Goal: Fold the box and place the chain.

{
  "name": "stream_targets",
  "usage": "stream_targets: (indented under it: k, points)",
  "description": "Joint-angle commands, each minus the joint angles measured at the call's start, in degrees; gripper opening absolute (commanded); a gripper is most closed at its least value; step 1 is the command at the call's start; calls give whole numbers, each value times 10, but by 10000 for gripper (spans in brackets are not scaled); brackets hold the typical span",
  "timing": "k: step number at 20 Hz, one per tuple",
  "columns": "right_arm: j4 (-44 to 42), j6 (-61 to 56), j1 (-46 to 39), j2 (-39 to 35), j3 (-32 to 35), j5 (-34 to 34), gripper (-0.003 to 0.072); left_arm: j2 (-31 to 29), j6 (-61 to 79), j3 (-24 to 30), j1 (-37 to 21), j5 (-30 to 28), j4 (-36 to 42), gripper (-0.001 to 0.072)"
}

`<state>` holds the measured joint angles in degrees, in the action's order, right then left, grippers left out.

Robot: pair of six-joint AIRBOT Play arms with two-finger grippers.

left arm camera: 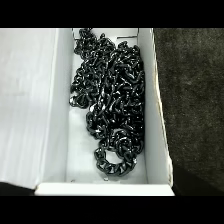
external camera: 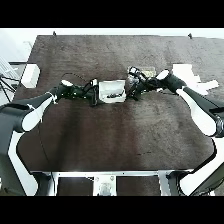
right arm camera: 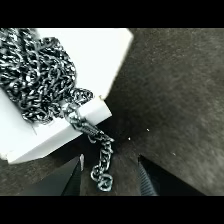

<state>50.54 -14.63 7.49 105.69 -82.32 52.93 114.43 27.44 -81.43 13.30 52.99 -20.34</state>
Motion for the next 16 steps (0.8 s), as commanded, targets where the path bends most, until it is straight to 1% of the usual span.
stream_targets:
  k: [1, 3, 4, 5, 7, 8, 10, 13, 16]
  points:
    - [40, 8, 21, 14, 0, -31, 411, 0, 0, 0, 0, 0, 0, 418]
    - [56, 7, 26, 22, -1, -51, 401, 0, 0, 0, 0, 0, 0, 418]
    - [56, 8, 27, 25, -1, -51, 347, 0, 0, 0, 0, 0, 0, 418]
    - [56, 7, 28, 27, 0, -51, 259, 0, 0, 0, 0, 0, 0, 418]
    - [56, 8, 28, 26, -1, -49, 4, 0, 0, 0, 0, 0, 0, 418]
    - [56, 8, 26, 23, -5, -36, 3, 0, 0, 0, 0, 0, 0, 418]
    - [55, -1, 22, 0, -16, 12, 4, 0, 0, 0, 0, 1, 0, 418]
    - [56, -40, 7, -72, -17, 29, 3, 0, 0, 0, 0, 0, 0, 418]
    - [54, -49, 7, -147, -17, 58, 3, 0, 0, 0, 0, 0, 0, 418]
